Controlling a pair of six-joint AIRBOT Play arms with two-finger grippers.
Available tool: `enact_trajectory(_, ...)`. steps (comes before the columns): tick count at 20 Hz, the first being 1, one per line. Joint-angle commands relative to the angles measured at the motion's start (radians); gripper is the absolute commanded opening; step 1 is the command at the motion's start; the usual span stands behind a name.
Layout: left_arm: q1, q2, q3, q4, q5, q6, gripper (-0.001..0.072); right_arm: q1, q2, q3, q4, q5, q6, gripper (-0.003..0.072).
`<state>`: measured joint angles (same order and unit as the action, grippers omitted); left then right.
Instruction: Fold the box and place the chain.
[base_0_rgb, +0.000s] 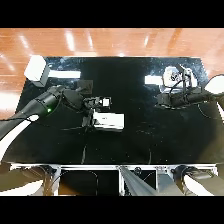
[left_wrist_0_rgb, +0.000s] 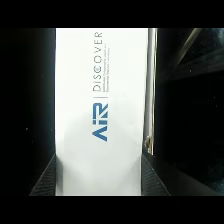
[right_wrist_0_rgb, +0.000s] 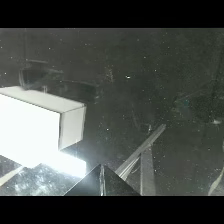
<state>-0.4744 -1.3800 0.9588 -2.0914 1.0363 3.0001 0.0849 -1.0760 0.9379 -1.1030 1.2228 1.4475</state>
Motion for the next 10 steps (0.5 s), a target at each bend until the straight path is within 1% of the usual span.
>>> enact_trajectory(1, 0.0, -0.007, 0.003, 0.01, 0.001, 0.0, 0.0027, 0.0, 0.0, 0.0, -0.01, 0.002, 0.0, 0.0028)
enact_trajectory(4, 0.002, -0.003, 0.02, 0.023, 0.007, -0.069, 0.0021, 0.0, 0.0, 0.0, -0.013, 0.011, 0.0, 0.0028)
enact_trajectory(6, 0.009, 0.019, 0.039, 0.05, 0.01, -0.133, 0.002, 0.0, 0.0, 0.0, -0.013, 0.021, 0.0, 0.0028)
enact_trajectory(8, 0.033, 0.062, 0.056, 0.092, 0.01, -0.209, 0.0019, 0.0, 0.0, 0.0, -0.013, 0.03, 0.0, 0.0028)
enact_trajectory(10, 0.085, 0.118, 0.056, 0.14, 0.024, -0.306, 0.0019, 0.0, 0.0, 0.0, -0.013, 0.03, 0.0, 0.0028)
